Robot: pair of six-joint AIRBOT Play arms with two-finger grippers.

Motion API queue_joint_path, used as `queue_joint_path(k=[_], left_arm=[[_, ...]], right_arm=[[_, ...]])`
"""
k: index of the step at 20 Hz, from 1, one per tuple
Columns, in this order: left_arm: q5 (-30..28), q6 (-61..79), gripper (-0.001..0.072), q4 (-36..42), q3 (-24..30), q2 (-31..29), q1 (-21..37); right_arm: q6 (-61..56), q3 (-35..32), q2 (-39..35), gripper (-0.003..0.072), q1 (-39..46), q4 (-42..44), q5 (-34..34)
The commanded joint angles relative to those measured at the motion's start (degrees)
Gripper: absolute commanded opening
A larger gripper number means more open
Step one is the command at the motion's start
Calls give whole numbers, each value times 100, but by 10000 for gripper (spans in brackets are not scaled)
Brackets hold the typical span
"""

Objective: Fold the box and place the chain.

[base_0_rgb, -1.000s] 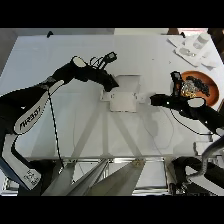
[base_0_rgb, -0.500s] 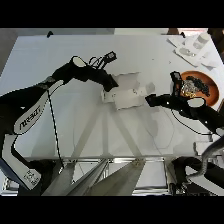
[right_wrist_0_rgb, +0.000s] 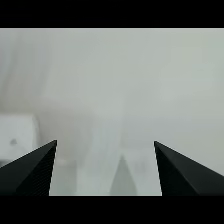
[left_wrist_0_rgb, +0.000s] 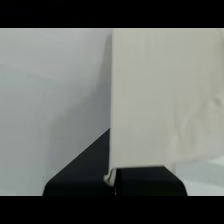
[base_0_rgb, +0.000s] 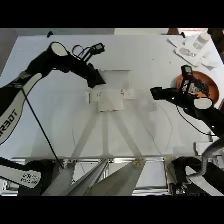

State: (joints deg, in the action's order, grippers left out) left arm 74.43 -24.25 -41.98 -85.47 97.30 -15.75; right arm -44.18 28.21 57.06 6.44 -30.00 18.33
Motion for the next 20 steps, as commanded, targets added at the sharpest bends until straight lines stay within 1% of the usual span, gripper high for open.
queue_joint_path(k=[1,3,5,9,10,14,16,18,20], left_arm=[[684,76,-4,457,0,-494,199],[883,461,-4,592,0,-658,11],[1113,651,-3,691,11,-645,-199],[1012,715,-4,684,37,-317,-557],[826,743,-5,684,79,-236,-636],[-271,1045,-6,688,385,17,-898],[-503,1274,-6,804,522,192,-929],[-564,1530,-6,1029,640,374,-927],[-920,1818,-7,1191,905,400,-927]], right_arm=[[-79,7,-533,668,0,-15,-568],[-79,7,-758,666,2,-17,-686],[-81,7,-894,665,0,-15,-680],[-81,7,-931,665,0,-17,-544],[-81,4,-931,665,0,-17,-511],[-79,4,-931,665,0,-160,-549],[-81,4,-931,665,0,-492,-553],[-81,4,-931,665,0,-662,-553],[-81,4,-931,664,0,-734,-553]])
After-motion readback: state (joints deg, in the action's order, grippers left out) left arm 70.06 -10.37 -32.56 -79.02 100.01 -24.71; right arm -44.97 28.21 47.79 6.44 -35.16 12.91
